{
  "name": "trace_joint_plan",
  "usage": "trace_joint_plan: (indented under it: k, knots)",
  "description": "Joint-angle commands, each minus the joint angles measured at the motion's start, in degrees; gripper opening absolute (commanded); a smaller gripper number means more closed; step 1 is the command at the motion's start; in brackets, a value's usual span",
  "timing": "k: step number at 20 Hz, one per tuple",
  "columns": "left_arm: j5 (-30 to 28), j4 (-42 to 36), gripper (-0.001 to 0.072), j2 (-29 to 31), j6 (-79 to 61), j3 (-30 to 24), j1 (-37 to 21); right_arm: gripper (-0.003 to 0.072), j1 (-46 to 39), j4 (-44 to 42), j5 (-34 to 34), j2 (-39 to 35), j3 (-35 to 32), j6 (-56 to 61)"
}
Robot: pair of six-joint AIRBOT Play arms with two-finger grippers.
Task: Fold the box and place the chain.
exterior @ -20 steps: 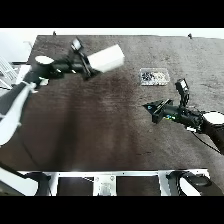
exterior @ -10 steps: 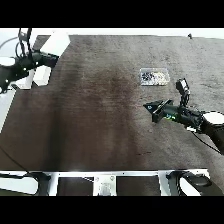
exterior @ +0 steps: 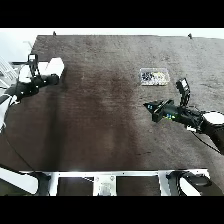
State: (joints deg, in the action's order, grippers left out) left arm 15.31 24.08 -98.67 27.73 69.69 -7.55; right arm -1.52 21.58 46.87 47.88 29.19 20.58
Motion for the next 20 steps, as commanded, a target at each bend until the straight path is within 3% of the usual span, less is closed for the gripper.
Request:
trace_joint_plan:
  k: [1, 4, 9, 12, 13, 14, 15, 17, 18, 19, 20]
  knots:
    - [-1.16, -0.96, 0.0022, -1.70, 0.74, -0.26, 0.02, 0.0005, 0.00, -0.17, -1.05, 0.02, -0.02, 0.00]
    - [-4.20, -1.27, 0.0022, -1.70, 0.81, -0.26, 1.86, 0.0005, 0.00, -0.17, -2.12, 0.02, -0.02, 0.00]
    - [-16.68, -1.36, 0.0022, -1.70, 0.76, -0.39, 7.21, 0.0005, 0.00, -0.15, -2.14, 0.02, -0.02, -0.02]
    - [-17.03, -1.36, 0.0023, -1.75, 0.79, -0.46, 7.21, 0.0005, 0.00, -0.15, -2.36, 0.02, -0.02, -0.02]
    - [-17.00, -1.36, 0.0054, -1.75, 0.76, -0.46, 7.21, 0.0005, 0.00, -0.15, -2.49, 0.02, -0.02, -0.04]
    - [-16.59, -1.40, 0.0330, -1.75, 0.94, -0.44, 7.21, 0.0005, 0.00, -0.15, -2.54, 0.02, -0.02, -0.04]
    - [-16.31, -1.42, 0.0479, -1.75, 1.05, -0.44, 7.21, 0.0005, 0.00, -0.15, -2.54, 0.02, -0.02, -0.04]
    - [-15.78, -1.42, 0.0476, -1.75, 1.38, -0.44, 7.21, 0.0005, 0.00, -0.15, -2.54, 0.02, -0.02, -0.04]
    - [-15.67, -1.38, 0.0512, -1.75, 1.31, -0.44, 7.21, 0.0006, 0.00, -0.15, -2.56, 0.02, -0.02, -0.04]
    - [-15.96, -1.42, 0.0693, -1.75, 1.38, -0.44, 7.19, 0.0050, 0.00, -0.15, -2.56, 0.02, -0.02, -0.04]
    - [-15.78, -1.40, 0.0696, -1.75, 1.38, -0.44, 7.19, 0.0194, 0.00, -0.15, -2.56, 0.02, -0.02, -0.02]
